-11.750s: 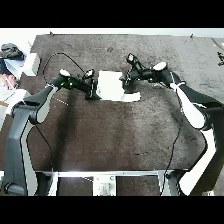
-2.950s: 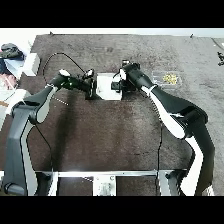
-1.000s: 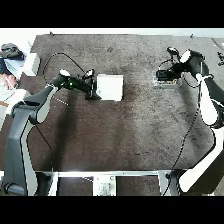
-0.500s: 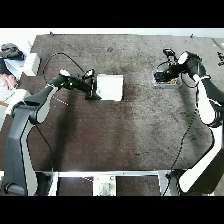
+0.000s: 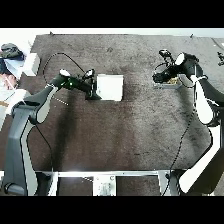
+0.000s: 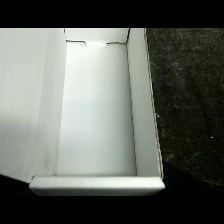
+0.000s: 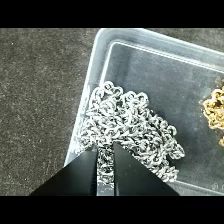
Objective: Fold the box and place the chain.
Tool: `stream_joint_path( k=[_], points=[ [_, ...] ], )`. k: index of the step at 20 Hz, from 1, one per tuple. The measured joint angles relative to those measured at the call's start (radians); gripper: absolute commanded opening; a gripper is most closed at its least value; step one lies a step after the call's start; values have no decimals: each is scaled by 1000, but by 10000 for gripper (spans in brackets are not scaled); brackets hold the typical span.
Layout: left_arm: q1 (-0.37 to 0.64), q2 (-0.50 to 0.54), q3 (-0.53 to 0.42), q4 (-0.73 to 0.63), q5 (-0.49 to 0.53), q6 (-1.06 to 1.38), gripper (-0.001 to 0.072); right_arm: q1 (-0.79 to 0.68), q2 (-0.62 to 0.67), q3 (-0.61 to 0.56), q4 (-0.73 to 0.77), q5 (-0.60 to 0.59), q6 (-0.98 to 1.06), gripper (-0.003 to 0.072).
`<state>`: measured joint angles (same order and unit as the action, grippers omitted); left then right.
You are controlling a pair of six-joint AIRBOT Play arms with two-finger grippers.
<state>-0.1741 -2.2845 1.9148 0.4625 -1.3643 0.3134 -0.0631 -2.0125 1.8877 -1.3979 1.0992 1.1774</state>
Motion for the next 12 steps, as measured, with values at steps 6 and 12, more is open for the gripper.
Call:
stream_joint_path(
  k=[6,12],
  points=[
    [0,0,0,0,0,0,405,4,56,0,-11,35,-12,8],
    [0,0,0,0,0,0,405,4,309,0,-12,121,-15,8]
  ],
)
